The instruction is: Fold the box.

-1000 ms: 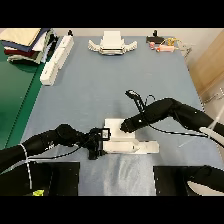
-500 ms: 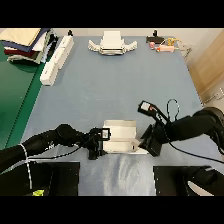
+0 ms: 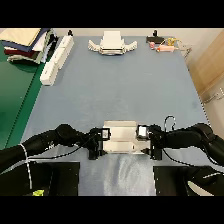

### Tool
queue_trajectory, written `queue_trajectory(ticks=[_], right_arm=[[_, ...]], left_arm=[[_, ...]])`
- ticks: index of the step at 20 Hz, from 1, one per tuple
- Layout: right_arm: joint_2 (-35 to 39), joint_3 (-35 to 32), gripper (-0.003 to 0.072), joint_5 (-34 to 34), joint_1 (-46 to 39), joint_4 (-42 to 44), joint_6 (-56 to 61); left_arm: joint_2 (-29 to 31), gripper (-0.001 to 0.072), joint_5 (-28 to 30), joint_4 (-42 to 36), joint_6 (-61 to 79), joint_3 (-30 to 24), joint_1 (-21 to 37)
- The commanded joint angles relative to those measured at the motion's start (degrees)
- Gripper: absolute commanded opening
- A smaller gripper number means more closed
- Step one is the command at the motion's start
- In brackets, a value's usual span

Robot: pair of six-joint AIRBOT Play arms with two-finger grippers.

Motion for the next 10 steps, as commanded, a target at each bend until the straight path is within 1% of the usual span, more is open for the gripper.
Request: queue_trajectory(ticks=[1,3,4,5,8,9,10], right_arm=[[-3.7,-0.9,0.0582,4.5,0.1,3.3,-6.6],[-5.3,-0.9,0.0579,4.8,1.2,5.0,-8.4],[-5.7,-0.9,0.0536,5.1,2.2,5.4,-9.0],[-5.8,-0.9,0.0416,5.4,3.3,5.6,-9.3],[-6.1,-0.9,0.0269,6.8,6.9,5.6,-9.3],[-6.1,-0.9,0.022,8.2,7.8,5.6,-9.2],[-6.1,-0.9,0.0204,10.3,8.6,5.6,-9.2]], left_arm=[[0.0,0.0424,0.0,0.0,0.0,0.0,0.0],[0.0,0.0424,0.0,0.0,0.0,0.0,0.0],[0.0,0.0424,0.0,0.0,0.0,0.0,0.0],[0.0,0.0424,0.0,0.0,0.0,0.0,0.0],[0.0,0.0424,0.0,0.0,0.0,0.0,0.0],[0.0,0.0424,0.0,0.0,0.0,0.0,0.0],[0.0,0.0424,0.0,0.0,0.0,0.0,0.0]])
